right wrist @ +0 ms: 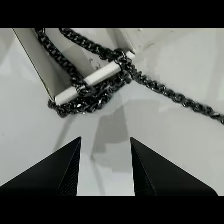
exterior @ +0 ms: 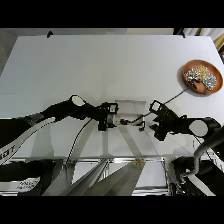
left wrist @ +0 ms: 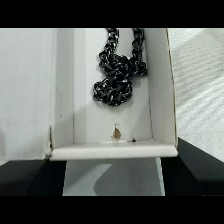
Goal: Fold the box and place the chain.
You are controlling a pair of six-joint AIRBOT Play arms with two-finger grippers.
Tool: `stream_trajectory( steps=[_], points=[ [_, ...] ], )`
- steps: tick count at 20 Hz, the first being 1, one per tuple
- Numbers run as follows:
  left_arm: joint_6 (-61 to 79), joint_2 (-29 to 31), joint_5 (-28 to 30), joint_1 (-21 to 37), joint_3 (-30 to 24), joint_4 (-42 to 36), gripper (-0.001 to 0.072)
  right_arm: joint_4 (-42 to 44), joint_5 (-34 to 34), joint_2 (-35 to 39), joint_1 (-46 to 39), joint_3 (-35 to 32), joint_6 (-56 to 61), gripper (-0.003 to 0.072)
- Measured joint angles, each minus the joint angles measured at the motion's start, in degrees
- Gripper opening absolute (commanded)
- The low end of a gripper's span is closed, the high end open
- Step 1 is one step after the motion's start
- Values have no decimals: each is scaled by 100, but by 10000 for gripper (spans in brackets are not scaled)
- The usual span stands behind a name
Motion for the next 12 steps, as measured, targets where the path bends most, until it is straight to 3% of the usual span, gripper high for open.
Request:
stream_trajectory(
  steps=[12],
  points=[
    [0,0,-2,0,2,0,256,249,-623,-852,758,-74,-691,294]
  ],
)
